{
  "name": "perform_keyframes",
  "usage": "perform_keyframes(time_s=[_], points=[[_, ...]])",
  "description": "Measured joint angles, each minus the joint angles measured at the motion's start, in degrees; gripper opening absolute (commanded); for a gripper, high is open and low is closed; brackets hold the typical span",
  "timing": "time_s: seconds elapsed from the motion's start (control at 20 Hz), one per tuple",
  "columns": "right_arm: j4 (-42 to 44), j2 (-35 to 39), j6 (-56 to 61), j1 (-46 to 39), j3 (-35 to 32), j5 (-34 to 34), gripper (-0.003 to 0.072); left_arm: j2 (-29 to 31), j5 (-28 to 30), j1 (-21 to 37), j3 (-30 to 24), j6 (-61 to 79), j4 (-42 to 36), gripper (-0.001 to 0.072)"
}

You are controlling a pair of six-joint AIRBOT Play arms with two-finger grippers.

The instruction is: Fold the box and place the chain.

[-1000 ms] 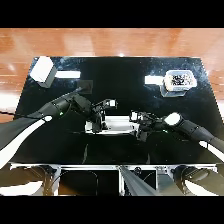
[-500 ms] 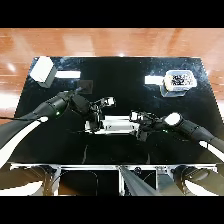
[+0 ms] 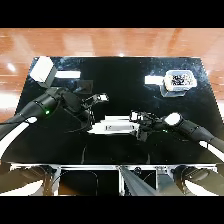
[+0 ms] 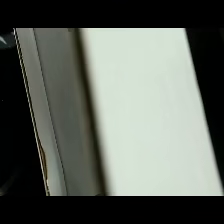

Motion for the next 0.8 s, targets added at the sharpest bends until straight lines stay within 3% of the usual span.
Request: perform_keyframes(time_s=[0.3,0.8], points=[[0.0,0.0,0.0,0.0,0.0,0.0,0.0541,4.0,0.9,1.5,-1.7,-7.7,-0.4,0.0013],[0.0,0.0,0.0,0.0,0.0,0.0,0.0541,13.2,-17.4,2.8,-15.5,-18.6,-11.7,0.0015]])
